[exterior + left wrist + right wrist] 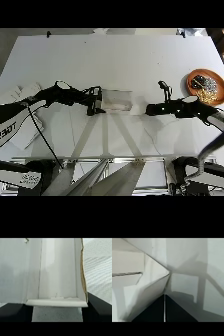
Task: Fold the box and place the chain.
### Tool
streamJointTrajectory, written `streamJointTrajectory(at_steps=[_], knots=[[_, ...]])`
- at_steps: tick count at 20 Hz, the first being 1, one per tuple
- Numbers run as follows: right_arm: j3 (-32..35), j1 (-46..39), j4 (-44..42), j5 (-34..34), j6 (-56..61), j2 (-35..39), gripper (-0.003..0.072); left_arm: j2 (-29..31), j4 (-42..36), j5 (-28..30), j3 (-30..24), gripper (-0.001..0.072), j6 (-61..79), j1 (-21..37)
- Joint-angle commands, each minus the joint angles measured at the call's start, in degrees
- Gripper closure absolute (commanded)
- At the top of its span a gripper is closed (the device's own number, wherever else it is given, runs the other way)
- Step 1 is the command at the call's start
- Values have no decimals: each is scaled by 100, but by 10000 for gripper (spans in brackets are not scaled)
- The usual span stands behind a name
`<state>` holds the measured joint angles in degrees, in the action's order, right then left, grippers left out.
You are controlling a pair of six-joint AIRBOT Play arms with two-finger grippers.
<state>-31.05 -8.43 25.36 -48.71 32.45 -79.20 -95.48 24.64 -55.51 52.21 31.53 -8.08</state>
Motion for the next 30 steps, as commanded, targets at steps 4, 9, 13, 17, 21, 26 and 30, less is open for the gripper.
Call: streamJointTrajectory(at_steps=[4, 9, 13, 17, 21, 26, 30], knots=[[-2, 122, -769, -374, -345, -4, 679, 4, 0, 0, 2, 692, 2, 2], [-2, -140, -966, -640, -409, 358, 586, 4, 0, 0, 2, 692, 2, 2], [-2, -92, -1368, -723, -859, 378, 499, 4, 0, 0, 2, 692, 2, 0], [-2, 197, -1344, -450, -857, 369, 497, 4, 0, 0, 2, 692, 2, 2], [-2, 385, -1344, -306, -940, 369, 354, 4, 0, 0, 2, 692, 4, 0], [-2, 382, -1353, -275, -643, 369, 226, 4, 0, 0, 2, 692, 2, 0], [-2, 385, -1530, -186, -264, 369, 226, 4, 0, 0, 2, 692, 2, 2]])
